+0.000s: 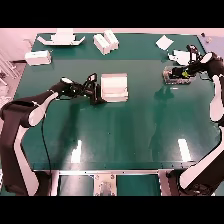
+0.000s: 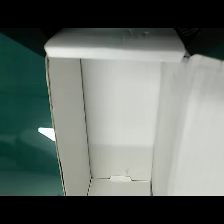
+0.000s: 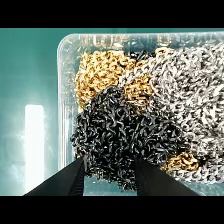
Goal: Fold the box and place the chain.
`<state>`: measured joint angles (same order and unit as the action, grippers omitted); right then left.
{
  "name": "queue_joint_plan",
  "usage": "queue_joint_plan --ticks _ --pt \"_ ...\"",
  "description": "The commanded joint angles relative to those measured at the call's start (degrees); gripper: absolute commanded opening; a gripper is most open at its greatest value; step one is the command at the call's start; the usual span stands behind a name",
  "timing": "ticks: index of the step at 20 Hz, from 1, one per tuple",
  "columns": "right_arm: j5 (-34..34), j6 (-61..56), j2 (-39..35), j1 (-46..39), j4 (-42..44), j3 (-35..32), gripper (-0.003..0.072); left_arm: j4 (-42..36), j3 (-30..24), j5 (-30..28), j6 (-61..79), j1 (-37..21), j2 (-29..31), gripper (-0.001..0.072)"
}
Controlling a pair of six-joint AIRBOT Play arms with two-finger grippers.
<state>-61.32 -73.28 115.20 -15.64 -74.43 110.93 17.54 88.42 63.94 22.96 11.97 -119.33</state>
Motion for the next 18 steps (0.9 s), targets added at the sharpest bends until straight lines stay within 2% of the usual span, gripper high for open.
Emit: queue_joint_plan --ticks 1,2,6,7,8,12,13,14,15,17,18 --pt "-0.74 -0.17 0.26 0.48 -0.13 -0.04 0.0221 0.0 0.02 0.02 0.0 -0.04 0.04 0.0632" --pt "-0.74 -0.17 0.26 0.7 -0.13 -0.04 0.019 0.0 0.02 0.02 0.0 -0.07 0.04 0.0632" --pt "-0.74 -0.17 0.37 1.03 -0.17 -0.04 0.0195 0.0 0.02 0.07 0.0 -0.07 0.04 0.0632" --pt "-0.66 -0.15 0.5 1.03 -0.17 -0.04 0.0278 0.0 0.02 0.11 0.0 -0.07 0.04 0.0632" --pt "-0.66 -0.15 0.59 1.05 -0.17 -0.04 0.0319 0.0 0.02 0.11 0.0 -0.04 0.04 0.0632" --pt "0.04 -0.17 1.18 1.05 -0.15 -0.02 0.0325 0.0 0.02 0.13 0.0 -0.04 0.04 0.0632" --pt "0.02 -0.17 1.55 1.05 -0.15 -0.02 0.0245 0.0 0.02 0.13 0.0 -0.04 0.04 0.0633" --pt "0.02 -0.17 1.92 1.11 -0.15 -0.02 0.0226 0.0 0.02 0.13 0.0 -0.04 0.04 0.0632" --pt "0.02 -0.17 2.38 1.27 -0.15 -0.02 0.0168 0.0 0.02 0.13 0.0 -0.04 0.04 0.0632" --pt "0.02 -0.17 2.86 1.64 -0.17 -0.02 0.0013 0.0 0.02 0.13 0.0 -0.04 0.04 0.0633" --pt "0.0 -0.17 2.8 1.81 -0.15 0.09 0.0011 0.0 0.02 0.13 0.0 -0.04 0.04 0.0632"
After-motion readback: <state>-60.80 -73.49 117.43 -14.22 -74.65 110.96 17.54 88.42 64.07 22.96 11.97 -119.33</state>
